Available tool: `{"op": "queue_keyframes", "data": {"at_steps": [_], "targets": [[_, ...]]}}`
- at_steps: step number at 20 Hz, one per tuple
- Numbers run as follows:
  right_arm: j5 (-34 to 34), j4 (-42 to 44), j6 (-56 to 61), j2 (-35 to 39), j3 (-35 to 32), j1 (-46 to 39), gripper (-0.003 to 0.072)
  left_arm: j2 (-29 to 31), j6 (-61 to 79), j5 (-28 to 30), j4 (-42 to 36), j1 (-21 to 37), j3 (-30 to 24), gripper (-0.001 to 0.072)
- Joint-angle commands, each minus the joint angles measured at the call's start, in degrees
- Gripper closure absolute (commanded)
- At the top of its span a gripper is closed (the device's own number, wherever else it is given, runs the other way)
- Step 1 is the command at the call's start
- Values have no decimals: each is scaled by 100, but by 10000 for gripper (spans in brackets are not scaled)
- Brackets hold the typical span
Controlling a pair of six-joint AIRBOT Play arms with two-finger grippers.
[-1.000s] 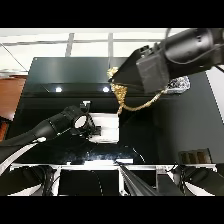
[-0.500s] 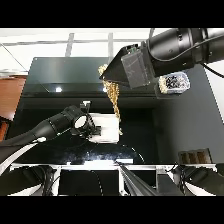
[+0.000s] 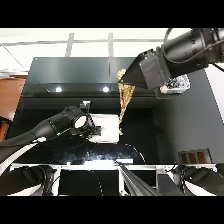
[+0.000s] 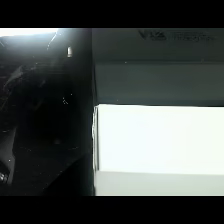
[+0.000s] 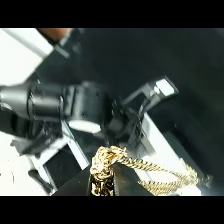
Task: Fold the box and place the chain.
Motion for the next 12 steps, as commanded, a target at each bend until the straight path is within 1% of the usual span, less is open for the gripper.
{"op": "queue_keyframes", "data": {"at_steps": [1,5,7,10,12], "targets": [[409,197,-46,17,0,-59,662,2,2,2,13,-4,-2,679],[-39,1132,-175,15,-2,-39,663,2,2,4,15,-4,-2,679],[-363,1355,-229,2,-2,52,662,4,2,2,15,-4,-2,679],[-702,1388,-302,-37,-2,275,662,4,2,4,13,-4,-2,679],[-678,1161,-306,-133,-2,426,662,4,2,0,13,-4,-2,679]]}}
